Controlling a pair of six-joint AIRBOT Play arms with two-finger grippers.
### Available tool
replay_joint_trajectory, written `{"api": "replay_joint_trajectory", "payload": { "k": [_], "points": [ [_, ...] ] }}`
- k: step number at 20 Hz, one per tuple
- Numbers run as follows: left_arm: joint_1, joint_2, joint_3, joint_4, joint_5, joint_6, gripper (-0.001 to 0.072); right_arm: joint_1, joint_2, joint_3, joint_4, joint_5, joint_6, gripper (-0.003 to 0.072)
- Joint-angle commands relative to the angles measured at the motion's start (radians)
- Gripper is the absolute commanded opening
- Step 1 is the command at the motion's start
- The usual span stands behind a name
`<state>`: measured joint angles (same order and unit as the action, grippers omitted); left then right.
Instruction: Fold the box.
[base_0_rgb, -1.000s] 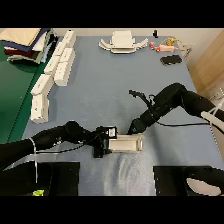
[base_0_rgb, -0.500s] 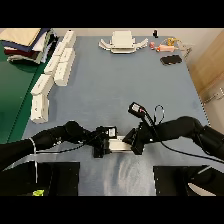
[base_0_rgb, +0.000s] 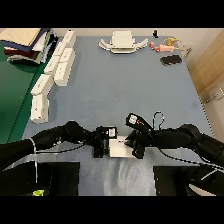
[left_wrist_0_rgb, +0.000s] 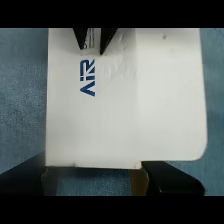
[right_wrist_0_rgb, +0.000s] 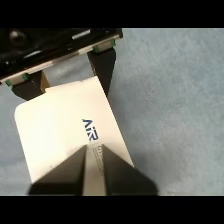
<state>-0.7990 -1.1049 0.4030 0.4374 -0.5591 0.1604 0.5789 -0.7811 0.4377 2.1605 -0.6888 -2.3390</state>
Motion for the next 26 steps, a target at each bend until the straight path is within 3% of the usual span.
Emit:
{"api": "replay_joint_trajectory", "payload": {
  "k": [1, 5, 7, 10, 14, 22, 26],
  "points": [
    [0.001, 0.001, 0.001, 0.0, 0.0, 0.0, 0.0487, 0.016, -0.003, 0.001, -0.032, -0.008, -0.05, 0.0453],
    [0.001, 0.001, 0.001, 0.0, 0.0, 0.0, 0.0487, 0.071, 0.006, 0.01, -0.039, -0.008, -0.157, 0.0457],
    [0.001, 0.001, 0.001, 0.0, 0.0, 0.0, 0.0487, 0.101, 0.005, 0.021, -0.045, -0.009, -0.204, 0.0526],
    [0.001, 0.001, 0.001, 0.0, 0.0, 0.0, 0.0487, 0.148, 0.005, 0.034, -0.068, 0.007, -0.27, 0.0526],
    [0.001, 0.001, 0.001, 0.0, 0.0, 0.0, 0.0487, 0.165, -0.016, 0.048, -0.122, 0.064, -0.272, 0.0526],
    [0.001, 0.001, 0.001, 0.0, 0.0, 0.0, 0.0487, 0.229, -0.082, 0.065, -0.148, 0.054, -0.272, 0.0526],
    [0.001, 0.001, 0.001, 0.0, 0.0, 0.0, 0.0487, 0.242, -0.111, 0.066, -0.317, 0.116, -0.185, 0.0526]
  ]
}}
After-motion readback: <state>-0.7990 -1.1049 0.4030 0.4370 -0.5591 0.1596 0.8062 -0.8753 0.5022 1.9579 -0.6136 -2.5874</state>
